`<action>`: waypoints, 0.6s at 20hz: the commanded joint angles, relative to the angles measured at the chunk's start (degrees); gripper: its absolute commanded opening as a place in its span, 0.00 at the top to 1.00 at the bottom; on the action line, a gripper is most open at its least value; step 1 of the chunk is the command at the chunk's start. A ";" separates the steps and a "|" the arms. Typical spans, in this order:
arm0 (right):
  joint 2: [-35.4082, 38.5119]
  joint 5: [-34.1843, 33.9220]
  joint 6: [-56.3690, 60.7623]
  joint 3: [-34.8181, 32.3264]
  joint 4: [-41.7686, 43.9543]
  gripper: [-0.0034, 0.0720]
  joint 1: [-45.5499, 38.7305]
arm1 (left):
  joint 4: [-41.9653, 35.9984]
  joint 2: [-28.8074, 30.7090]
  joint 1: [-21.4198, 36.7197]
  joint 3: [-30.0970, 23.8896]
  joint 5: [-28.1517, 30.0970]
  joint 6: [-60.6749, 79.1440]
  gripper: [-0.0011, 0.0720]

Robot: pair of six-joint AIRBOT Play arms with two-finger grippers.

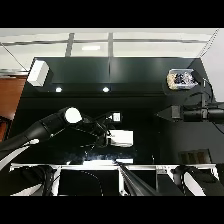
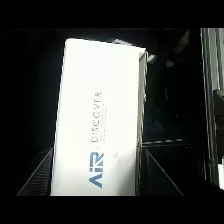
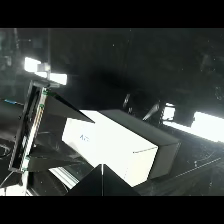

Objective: Fold the box and place the chain.

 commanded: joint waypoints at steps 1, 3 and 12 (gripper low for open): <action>0.02 -0.13 0.00 0.07 -0.04 0.93 -0.04 | 0.00 -0.31 -0.66 0.07 -0.39 0.02 0.01; 0.02 -0.15 0.00 0.07 -0.04 0.93 -0.04 | 0.33 -0.46 -1.44 0.07 -0.17 0.02 0.01; 0.02 -0.20 0.00 0.07 -0.04 0.93 -0.04 | 0.42 -1.22 -1.97 0.04 0.37 0.04 0.01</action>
